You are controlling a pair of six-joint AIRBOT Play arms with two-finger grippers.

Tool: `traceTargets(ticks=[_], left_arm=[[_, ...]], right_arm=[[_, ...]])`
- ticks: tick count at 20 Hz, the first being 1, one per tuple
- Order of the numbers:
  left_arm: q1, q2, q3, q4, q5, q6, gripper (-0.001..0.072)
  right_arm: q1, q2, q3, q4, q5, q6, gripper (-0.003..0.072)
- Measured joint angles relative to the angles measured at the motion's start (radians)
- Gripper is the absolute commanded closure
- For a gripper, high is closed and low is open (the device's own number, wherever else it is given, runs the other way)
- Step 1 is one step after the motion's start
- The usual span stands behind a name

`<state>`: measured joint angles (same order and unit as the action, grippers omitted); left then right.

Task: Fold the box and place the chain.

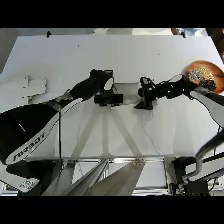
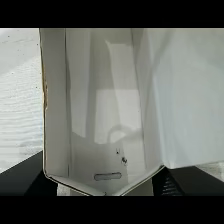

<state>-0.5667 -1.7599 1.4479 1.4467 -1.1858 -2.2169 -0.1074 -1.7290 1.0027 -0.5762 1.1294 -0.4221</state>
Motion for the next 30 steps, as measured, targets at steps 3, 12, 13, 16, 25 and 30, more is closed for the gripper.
traceTargets(ticks=[3, 12, 13, 16, 25, 30], left_arm=[[0.027, 0.05, 0.0, 0.001, -0.029, 0.057, 0.026], [0.176, 0.198, -0.011, -0.15, -0.097, 0.661, 0.0246], [0.188, 0.207, -0.021, -0.17, -0.095, 0.756, 0.0247], [0.216, 0.233, -0.091, -0.22, -0.07, 1.061, 0.0223], [0.374, 0.223, -0.384, -0.657, 0.062, 2.049, 0.001], [0.424, 0.146, -0.425, -0.897, 0.081, 2.417, 0.001]], right_arm=[[0.0, 0.0, 0.0, 0.0, 0.001, 0.003, 0.017], [0.0, 0.0, 0.0, -0.003, 0.005, 0.0, 0.017], [0.0, 0.0, 0.0, -0.003, 0.005, 0.0, 0.017], [0.0, 0.0, 0.0, -0.003, 0.005, 0.0, 0.017], [0.0, 0.0, 0.0, -0.003, 0.005, -0.001, 0.017], [0.0, 0.0, 0.0, -0.003, 0.005, -0.001, 0.017]])
